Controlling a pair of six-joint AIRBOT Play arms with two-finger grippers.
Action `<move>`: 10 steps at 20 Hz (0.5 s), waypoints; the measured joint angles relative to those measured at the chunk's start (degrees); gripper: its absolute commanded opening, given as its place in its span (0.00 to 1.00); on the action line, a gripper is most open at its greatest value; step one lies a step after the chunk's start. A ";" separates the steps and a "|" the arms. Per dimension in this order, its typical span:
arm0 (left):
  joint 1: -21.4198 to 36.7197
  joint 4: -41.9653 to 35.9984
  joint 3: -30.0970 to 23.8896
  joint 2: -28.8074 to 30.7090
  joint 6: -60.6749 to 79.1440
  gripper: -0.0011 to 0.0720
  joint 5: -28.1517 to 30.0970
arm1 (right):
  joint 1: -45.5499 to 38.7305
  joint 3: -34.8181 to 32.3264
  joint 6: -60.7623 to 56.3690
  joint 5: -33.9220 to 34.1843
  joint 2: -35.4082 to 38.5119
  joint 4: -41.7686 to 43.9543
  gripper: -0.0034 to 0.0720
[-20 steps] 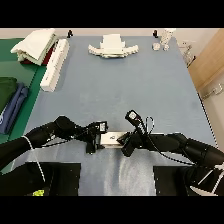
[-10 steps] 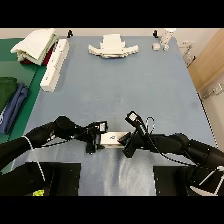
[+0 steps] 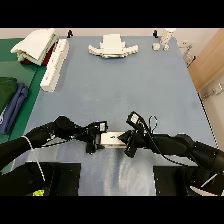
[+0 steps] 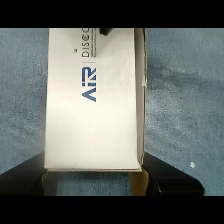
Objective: Fold the box.
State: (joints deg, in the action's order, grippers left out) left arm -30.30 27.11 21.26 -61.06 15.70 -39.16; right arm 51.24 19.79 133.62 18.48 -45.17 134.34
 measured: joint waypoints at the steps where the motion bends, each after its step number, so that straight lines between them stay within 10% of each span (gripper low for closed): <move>1: 0.00 0.00 0.00 0.00 0.02 0.66 0.00 | 1.14 -0.57 0.76 -1.60 0.04 0.28 0.05; 10: 0.00 0.02 0.00 0.00 0.15 0.67 0.02 | 9.84 -5.49 -1.25 -15.89 -1.14 1.31 0.05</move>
State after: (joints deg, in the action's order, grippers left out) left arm -30.30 27.14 21.26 -61.06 15.86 -39.13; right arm 61.08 14.31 132.38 2.59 -46.30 135.66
